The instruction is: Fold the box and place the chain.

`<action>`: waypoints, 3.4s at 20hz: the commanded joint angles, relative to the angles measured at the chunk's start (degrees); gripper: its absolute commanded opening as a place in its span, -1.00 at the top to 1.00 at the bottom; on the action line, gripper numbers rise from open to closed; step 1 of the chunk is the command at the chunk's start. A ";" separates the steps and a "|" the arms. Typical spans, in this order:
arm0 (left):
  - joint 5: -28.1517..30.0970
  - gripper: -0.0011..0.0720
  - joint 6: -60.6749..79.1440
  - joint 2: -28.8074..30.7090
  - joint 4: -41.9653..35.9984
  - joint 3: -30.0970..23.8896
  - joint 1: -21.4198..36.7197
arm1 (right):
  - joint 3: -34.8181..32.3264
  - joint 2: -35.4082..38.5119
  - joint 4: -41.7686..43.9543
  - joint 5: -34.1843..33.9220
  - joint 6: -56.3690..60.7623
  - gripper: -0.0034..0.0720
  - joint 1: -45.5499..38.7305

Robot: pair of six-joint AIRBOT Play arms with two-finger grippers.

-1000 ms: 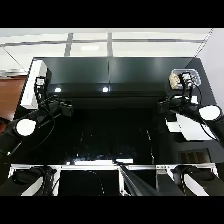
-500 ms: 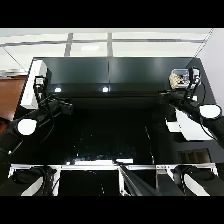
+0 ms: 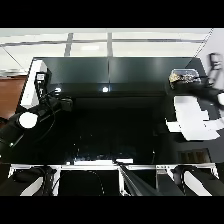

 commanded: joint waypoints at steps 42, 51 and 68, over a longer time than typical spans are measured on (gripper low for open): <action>-18.51 -0.97 -0.04 -3.08 -12.37 1.22 -2.54 | -21.42 -0.37 43.98 26.99 -36.85 0.87 -9.07; -39.21 -0.96 14.58 -26.14 -36.92 11.15 -0.66 | -25.11 -0.37 57.46 -2.64 -40.87 0.87 27.65; -67.76 -0.30 31.56 -45.46 -27.87 29.35 2.64 | -25.11 -0.37 55.49 -2.38 -40.85 0.87 31.01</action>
